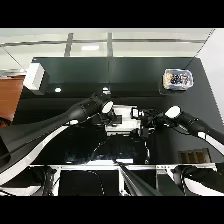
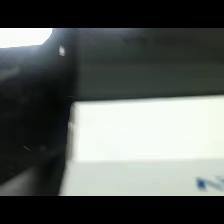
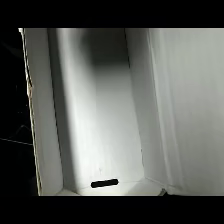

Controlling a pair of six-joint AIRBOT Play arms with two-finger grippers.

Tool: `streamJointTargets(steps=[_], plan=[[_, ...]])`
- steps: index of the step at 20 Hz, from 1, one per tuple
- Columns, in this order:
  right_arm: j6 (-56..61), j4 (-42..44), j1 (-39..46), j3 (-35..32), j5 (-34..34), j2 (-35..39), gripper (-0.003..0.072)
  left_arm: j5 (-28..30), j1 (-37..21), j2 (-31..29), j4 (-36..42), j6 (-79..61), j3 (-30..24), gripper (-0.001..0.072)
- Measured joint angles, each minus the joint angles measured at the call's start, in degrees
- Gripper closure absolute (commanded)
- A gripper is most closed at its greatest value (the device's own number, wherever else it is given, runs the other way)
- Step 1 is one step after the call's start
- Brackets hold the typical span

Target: Fold the box and place the chain.

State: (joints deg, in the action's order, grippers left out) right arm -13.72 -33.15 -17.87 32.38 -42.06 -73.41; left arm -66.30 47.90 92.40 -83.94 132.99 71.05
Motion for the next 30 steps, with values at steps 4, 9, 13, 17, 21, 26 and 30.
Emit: streamJointTargets(steps=[4, 9, 13, 17, 21, 26, 30], plan=[[0.0, 0.0, 0.0, 0.0, 0.0, 0.0, 0.038, -0.9, 0.0, 0.1, -0.7, -0.2, 0.0, 0.0198], [0.0, 0.0, 0.0, 0.0, -0.1, 0.0, 0.038, -1.7, 0.0, 0.6, -0.9, 0.5, 0.0, 0.0682], [0.0, 0.0, 0.0, 0.0, -0.1, 0.0, 0.0379, -1.6, -0.1, 0.7, -0.7, 1.1, 0.0, 0.0682], [0.0, 0.0, 0.0, 0.0, -0.1, 0.0, 0.0013, -1.5, -0.1, 0.8, -0.7, 1.3, 0.0, 0.0682], [0.5, -0.9, 0.0, 0.0, 0.1, 1.2, 0.0014, -1.3, -0.2, 0.8, -0.7, 1.4, 0.0, 0.0682], [0.9, -6.1, 0.0, 0.0, -1.2, 4.7, 0.0014, -1.4, -0.3, 0.8, -0.9, 0.4, 0.0, 0.0682], [-0.2, -8.5, 0.0, 0.0, -1.9, 6.5, 0.0016, -1.7, -0.3, 0.8, -1.0, -0.2, 0.0, 0.0682]])
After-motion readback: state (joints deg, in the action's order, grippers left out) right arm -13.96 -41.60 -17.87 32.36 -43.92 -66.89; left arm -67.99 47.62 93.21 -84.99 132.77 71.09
